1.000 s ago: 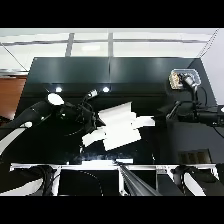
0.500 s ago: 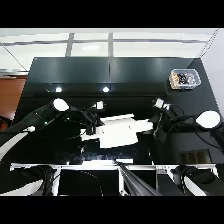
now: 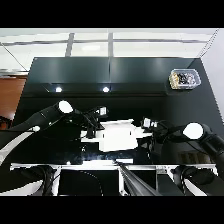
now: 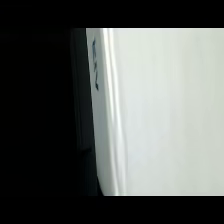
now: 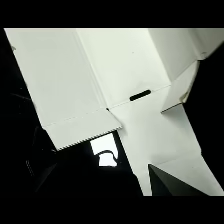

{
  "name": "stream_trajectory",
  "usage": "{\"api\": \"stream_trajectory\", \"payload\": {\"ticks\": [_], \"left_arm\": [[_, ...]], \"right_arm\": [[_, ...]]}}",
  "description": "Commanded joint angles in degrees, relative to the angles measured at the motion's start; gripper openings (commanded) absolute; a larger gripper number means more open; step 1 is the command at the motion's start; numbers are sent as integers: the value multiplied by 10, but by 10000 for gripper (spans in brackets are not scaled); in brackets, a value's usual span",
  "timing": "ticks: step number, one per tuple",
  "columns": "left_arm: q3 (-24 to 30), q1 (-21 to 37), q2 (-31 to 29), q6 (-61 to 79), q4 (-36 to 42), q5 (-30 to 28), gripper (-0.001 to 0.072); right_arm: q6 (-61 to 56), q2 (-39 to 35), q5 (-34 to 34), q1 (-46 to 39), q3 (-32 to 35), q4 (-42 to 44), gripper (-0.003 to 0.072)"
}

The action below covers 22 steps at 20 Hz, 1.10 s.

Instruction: Fold the box and place the chain.

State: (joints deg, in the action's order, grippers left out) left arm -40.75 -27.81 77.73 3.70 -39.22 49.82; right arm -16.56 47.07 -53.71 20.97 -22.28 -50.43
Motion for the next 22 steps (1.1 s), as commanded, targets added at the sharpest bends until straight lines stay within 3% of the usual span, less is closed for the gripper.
{"api": "stream_trajectory", "payload": {"ticks": [1,5,11,22], "left_arm": [[0,-1,1,0,-4,-1,27],[0,-1,1,0,-4,-1,27],[0,-1,1,0,-4,-1,26],[0,-1,1,0,9,3,26]], "right_arm": [[23,1,48,42,25,-6,650],[23,10,143,118,36,-4,650],[23,29,215,165,35,10,650],[16,29,187,143,-22,9,651]]}}
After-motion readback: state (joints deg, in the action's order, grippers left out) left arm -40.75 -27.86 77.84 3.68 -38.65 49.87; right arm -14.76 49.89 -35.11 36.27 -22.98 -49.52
